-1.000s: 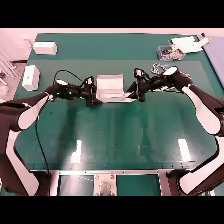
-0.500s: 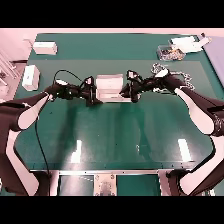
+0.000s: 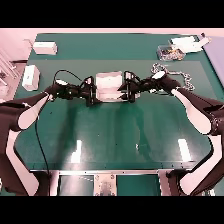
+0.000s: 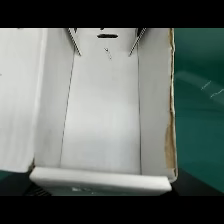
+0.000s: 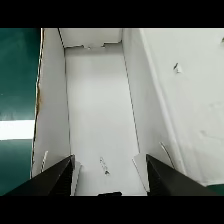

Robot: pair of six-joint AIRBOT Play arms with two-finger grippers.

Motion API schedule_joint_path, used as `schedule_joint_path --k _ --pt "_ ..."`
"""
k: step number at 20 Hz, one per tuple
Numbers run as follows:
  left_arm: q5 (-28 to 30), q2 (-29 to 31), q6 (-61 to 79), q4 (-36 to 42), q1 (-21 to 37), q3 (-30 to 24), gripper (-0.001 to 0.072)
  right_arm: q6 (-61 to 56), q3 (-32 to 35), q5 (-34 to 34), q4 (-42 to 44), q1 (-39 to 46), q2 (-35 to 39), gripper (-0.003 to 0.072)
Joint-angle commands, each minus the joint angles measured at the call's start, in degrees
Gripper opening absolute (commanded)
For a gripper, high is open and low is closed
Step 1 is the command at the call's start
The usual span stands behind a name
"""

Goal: Fold the box and place the chain.

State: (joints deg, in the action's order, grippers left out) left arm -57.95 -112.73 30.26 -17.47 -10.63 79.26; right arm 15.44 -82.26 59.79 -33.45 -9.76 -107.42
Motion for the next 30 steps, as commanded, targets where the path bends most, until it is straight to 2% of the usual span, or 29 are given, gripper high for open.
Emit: schedule_joint_path --k 1,5,6,7,8,9,13,16,19,24,27,30 --pt "-0.15 0.00 0.02 -0.09 -0.02 0.02 0.0469 -0.46 -0.02 2.05 -0.17 0.11 -0.09 0.0580" --pt "-0.15 -0.02 0.02 -0.11 -0.02 0.02 0.0470 -0.55 -0.04 2.21 -0.57 1.33 0.00 0.0575" --pt "-0.15 0.00 0.02 -0.11 -0.02 0.02 0.0470 -2.01 -0.07 2.43 -1.68 2.16 0.17 0.0403" --pt "-0.17 0.00 0.04 -0.11 -0.02 0.02 0.0469 -3.39 -0.07 3.28 -2.69 3.30 0.59 0.0139" --pt "-0.17 0.00 0.02 -0.09 -0.02 0.02 0.0470 -4.63 -0.09 4.52 -2.36 4.44 1.14 0.0102" --pt "-0.15 0.00 0.04 -0.09 -0.02 0.02 0.0470 -6.84 -0.11 5.55 -0.85 5.40 2.21 0.0016" --pt "-0.15 -0.02 0.04 -0.09 -0.02 0.02 0.0470 -17.99 -0.31 5.55 1.44 7.19 9.51 0.0011" --pt "-0.13 -0.02 0.04 -0.09 -0.02 0.02 0.0470 -36.54 -0.33 2.75 -0.87 10.27 12.50 0.0009" --pt "-0.11 0.00 0.04 -0.09 -0.02 0.02 0.0470 -57.53 0.68 3.78 -7.28 15.04 12.63 0.0009" --pt "-0.13 0.00 0.04 -0.09 -0.02 0.02 0.0470 -64.81 6.56 3.45 -8.59 19.26 12.17 0.0009" --pt "-0.13 0.00 0.04 -0.09 -0.02 0.02 0.0470 -64.94 9.66 2.60 -7.82 17.57 9.53 0.0008" --pt "-0.13 0.00 0.04 -0.09 -0.02 0.02 0.0470 -62.84 9.77 2.56 -4.70 13.84 6.29 0.0008"
